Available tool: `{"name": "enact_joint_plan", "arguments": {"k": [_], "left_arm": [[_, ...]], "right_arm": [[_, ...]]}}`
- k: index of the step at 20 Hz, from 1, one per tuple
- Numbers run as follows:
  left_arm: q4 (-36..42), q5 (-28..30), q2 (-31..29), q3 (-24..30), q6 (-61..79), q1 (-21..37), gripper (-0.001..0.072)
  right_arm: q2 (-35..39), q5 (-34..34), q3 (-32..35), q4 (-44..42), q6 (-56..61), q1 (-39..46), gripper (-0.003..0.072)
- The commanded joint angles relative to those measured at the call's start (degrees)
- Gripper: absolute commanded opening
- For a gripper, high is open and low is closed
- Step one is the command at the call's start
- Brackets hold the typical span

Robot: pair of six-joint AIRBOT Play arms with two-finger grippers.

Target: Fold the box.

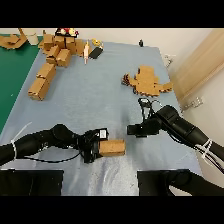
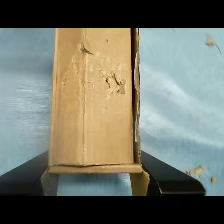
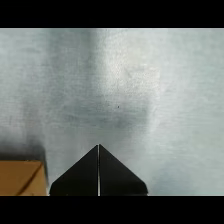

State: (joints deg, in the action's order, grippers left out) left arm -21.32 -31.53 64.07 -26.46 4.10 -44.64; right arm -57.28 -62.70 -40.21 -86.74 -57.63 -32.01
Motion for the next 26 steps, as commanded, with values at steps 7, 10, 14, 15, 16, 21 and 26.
{"name": "enact_joint_plan", "arguments": {"k": [7,10,14,15,16,21,26], "left_arm": [[-21.42,6.08,-8.07,-3.39,-40.50,26.51,0.0511],[-23.30,6.05,-6.21,-5.70,-42.56,39.06,0.0511],[-23.54,6.12,0.57,-9.97,-42.53,47.76,0.0511],[-23.52,6.51,3.10,-11.21,-42.53,48.48,0.0511],[-23.52,7.23,5.46,-12.39,-42.53,48.63,0.0511],[-23.65,11.15,14.19,-18.53,-43.08,48.76,0.0511],[-23.71,14.99,15.78,-19.61,-44.48,51.12,0.0511]], "right_arm": [[-0.57,-0.31,-0.13,1.88,-0.28,0.35,0.0005],[-0.57,-0.31,-0.13,1.88,-0.28,0.35,0.0005],[-0.57,-0.31,-0.13,1.84,-0.28,0.35,0.0005],[-0.57,-0.31,-0.13,1.68,-0.28,0.35,0.0005],[-0.57,-0.31,-0.13,1.40,-0.28,0.35,0.0005],[-0.57,-0.33,-0.13,1.40,-0.28,0.26,0.0005],[-0.57,-0.31,-0.13,1.40,-0.28,0.24,0.0005]]}}
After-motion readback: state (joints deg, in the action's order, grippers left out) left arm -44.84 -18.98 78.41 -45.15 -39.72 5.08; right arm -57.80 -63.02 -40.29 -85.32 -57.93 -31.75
